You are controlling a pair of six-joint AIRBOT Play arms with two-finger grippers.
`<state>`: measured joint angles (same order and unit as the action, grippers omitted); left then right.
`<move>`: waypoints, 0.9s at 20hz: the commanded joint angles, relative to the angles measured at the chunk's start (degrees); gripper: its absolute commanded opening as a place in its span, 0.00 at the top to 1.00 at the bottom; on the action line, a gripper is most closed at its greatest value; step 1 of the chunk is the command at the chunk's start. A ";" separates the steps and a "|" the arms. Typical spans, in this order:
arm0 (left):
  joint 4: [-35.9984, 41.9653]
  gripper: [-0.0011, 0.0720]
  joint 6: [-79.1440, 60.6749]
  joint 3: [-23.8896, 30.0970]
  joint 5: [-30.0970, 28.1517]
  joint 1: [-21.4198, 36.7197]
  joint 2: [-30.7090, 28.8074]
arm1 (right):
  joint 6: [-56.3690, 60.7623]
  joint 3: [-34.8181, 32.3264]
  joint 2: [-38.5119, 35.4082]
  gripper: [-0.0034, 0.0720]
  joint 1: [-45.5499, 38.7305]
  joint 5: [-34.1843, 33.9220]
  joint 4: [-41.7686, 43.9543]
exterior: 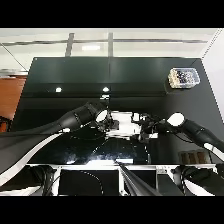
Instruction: Fold the box and place the chain.
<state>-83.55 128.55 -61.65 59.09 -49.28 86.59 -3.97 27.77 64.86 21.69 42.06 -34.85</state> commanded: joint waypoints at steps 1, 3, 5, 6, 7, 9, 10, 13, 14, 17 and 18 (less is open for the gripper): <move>-0.48 0.95 0.00 -0.02 0.92 0.09 -0.04 | 13.88 0.02 -6.86 0.01 -0.79 6.64 -11.28; -2.49 0.95 0.02 0.00 3.32 0.02 -0.04 | 16.72 0.02 -10.10 0.02 -1.81 9.60 -17.31; -3.56 0.95 0.94 0.00 4.09 -0.04 -0.04 | 16.57 -0.02 -10.16 0.02 -1.97 9.29 -18.01; -3.39 0.95 0.98 0.00 3.58 -0.07 -0.04 | 15.61 -0.02 -9.68 0.02 -1.51 8.57 -17.20; -3.45 0.95 1.53 0.00 3.15 -0.07 -0.02 | 13.99 0.00 -9.09 0.02 -0.74 7.56 -16.48; -3.41 0.95 1.84 0.00 2.40 -0.07 -0.02 | 10.78 0.00 -7.78 0.02 1.03 4.52 -13.57; -3.41 0.95 1.81 0.00 2.45 -0.07 -0.02 | 9.68 -0.02 -7.37 0.02 1.92 2.21 -11.50; -3.41 0.95 1.81 0.00 2.38 -0.04 -0.02 | 6.23 0.00 -5.73 0.02 3.72 -1.90 -9.77; -3.41 0.95 1.81 0.00 2.36 -0.04 -0.02 | 6.10 0.00 -5.11 0.05 3.72 -1.84 -9.75; -3.41 0.95 1.81 0.00 2.36 -0.04 -0.02 | 6.34 0.00 -4.72 0.51 3.72 -1.49 -9.53; -3.41 0.95 1.81 0.00 2.32 -0.04 -0.02 | 6.36 0.00 -4.72 0.51 3.72 -1.16 -9.49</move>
